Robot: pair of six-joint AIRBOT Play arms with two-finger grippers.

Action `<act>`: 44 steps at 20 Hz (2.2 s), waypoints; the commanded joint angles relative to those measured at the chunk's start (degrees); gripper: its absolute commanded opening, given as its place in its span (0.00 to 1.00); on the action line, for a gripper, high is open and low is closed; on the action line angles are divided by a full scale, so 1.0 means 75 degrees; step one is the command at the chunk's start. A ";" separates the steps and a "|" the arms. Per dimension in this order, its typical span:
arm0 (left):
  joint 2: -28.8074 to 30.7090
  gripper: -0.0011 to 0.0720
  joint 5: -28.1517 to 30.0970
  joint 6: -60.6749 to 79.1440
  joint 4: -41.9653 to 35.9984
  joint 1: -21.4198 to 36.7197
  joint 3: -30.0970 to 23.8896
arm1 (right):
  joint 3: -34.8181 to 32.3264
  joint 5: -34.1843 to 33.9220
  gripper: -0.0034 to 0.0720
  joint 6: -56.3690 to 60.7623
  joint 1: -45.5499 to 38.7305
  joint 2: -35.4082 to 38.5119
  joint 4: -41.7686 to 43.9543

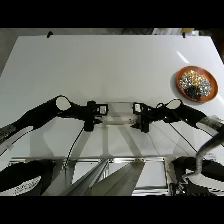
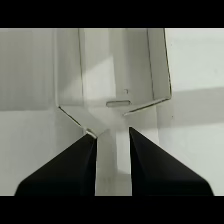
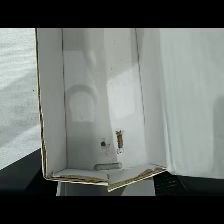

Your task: Fold the box and place the chain.

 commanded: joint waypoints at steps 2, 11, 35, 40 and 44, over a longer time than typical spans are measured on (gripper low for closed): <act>-0.0213 0.28 0.0125 0.0478 -0.0554 -0.0245 -0.0003 | 0.0000 0.0000 0.58 0.0000 0.0006 0.0003 0.0000; -0.0268 0.10 0.0784 0.0568 -0.0822 -0.0391 -0.0003 | 0.0000 0.0000 0.58 0.0000 0.0006 0.0003 0.0000; 0.0376 0.38 0.1084 -0.2154 -0.0452 -0.0822 -0.0003 | 0.0000 0.0000 0.58 0.0000 0.0006 0.0003 0.0003; 0.2136 0.02 -0.0096 -0.6341 0.1644 -0.0119 -0.0003 | 0.0000 0.0000 0.58 0.0000 0.0006 0.0003 0.0000; 0.2786 0.02 -0.1309 -1.0655 0.3159 0.0801 -0.0003 | 0.0000 0.0000 0.58 0.0000 0.0006 0.0003 0.0003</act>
